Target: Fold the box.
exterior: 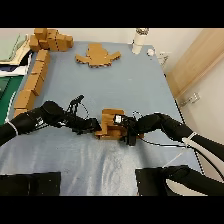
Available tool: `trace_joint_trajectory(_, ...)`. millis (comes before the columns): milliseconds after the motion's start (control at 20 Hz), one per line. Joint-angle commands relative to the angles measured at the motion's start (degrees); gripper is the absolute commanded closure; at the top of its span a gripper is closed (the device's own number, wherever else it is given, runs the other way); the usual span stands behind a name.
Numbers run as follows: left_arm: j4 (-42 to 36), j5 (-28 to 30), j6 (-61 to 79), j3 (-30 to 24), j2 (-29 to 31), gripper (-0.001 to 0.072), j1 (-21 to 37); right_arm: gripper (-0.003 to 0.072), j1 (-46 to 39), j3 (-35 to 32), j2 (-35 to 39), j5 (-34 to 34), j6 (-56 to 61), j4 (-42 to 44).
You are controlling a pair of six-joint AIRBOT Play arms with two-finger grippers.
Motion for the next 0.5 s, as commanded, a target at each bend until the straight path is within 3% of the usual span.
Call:
trace_joint_trajectory(0,-0.8,1.1,-1.0,0.3,-0.7,0.0107,-0.4,0.0189,0.0,0.0,0.0,0.0,0.0,0.0)
trace_joint_trajectory(100,5.6,2.3,-8.0,1.3,-0.7,0.0116,-2.4,0.0189,0.0,0.0,0.0,0.0,0.0,0.0)
trace_joint_trajectory(300,28.7,2.6,-31.8,6.7,-0.7,0.0116,-9.6,0.0189,0.0,0.0,0.0,0.0,0.0,0.0)
trace_joint_trajectory(450,38.0,1.6,-42.9,10.3,-1.1,0.0116,-14.1,0.0189,0.0,0.0,0.0,0.0,0.0,0.0)
